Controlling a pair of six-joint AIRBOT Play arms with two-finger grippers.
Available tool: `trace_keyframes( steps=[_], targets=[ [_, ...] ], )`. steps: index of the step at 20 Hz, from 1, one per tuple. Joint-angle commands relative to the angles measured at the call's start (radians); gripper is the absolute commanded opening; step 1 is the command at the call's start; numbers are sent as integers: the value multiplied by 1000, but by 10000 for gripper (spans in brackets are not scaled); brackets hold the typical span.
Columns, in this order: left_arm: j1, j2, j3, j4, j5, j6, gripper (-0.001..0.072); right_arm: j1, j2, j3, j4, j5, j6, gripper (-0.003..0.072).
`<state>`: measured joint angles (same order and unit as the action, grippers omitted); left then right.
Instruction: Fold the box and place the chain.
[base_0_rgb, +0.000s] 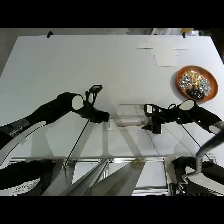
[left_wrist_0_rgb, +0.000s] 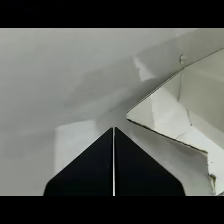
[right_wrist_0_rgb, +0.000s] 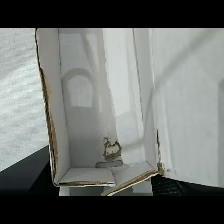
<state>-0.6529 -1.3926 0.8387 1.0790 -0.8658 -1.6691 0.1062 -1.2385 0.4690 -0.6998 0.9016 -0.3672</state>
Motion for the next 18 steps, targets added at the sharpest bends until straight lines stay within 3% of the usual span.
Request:
trace_keyframes(
  steps=[1, 6, 14, 15, 18],
  targets=[
    [-2, -18, -1, -51, 18, -7, 3, 0, 0, 0, 0, 0, 0, 404],
    [-9, -32, -1, -56, -3, -7, 3, 0, 0, 0, 0, 0, 0, 404],
    [-41, 62, 0, -241, 2, 99, 12, 0, 0, 0, 0, 0, 0, 404],
    [-41, 65, 0, -257, 2, 99, 39, 0, 0, 0, 0, 0, 0, 404],
    [-54, 66, 0, -276, 6, 100, 214, 0, 0, 0, 0, 0, 0, 404]
  ],
)
